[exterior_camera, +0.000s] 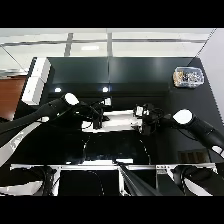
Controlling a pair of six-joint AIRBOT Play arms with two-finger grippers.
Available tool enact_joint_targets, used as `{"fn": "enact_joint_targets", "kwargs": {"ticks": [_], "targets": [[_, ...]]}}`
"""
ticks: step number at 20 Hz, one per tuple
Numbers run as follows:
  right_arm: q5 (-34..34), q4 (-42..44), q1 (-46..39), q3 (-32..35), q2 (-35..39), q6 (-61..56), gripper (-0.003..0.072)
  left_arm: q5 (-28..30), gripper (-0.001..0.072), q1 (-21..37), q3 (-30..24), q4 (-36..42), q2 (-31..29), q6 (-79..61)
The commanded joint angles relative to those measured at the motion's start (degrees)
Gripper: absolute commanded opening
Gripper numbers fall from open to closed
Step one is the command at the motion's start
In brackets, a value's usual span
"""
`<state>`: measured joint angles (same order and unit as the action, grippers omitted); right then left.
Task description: Fold the box and place the chain.
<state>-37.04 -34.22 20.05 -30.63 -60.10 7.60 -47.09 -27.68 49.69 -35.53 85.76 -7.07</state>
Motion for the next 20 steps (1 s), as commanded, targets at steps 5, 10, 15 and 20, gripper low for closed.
{"fn": "enact_joint_targets", "kwargs": {"ticks": [5, 10, 15, 20], "targets": [[-2.9, 1.4, -0.8, -1.2, -3.5, 2.7, 0.0711, 0.0, 0.0026, 0.0, 0.0, 0.0, 0.0, 0.0], [-7.6, 4.3, -0.8, -1.2, -6.3, 5.6, 0.0711, 0.0, 0.0026, 0.0, 0.0, 0.0, 0.0, 0.0], [-6.9, 4.2, -0.8, -1.2, -10.2, 8.2, 0.0711, 0.0, 0.0026, 0.0, 0.0, 0.0, 0.0, 0.0], [-6.4, 4.2, -0.8, -1.2, -12.0, 10.9, 0.0711, 0.0, 0.0026, 0.0, 0.0, 0.0, 0.0, 0.0]]}}
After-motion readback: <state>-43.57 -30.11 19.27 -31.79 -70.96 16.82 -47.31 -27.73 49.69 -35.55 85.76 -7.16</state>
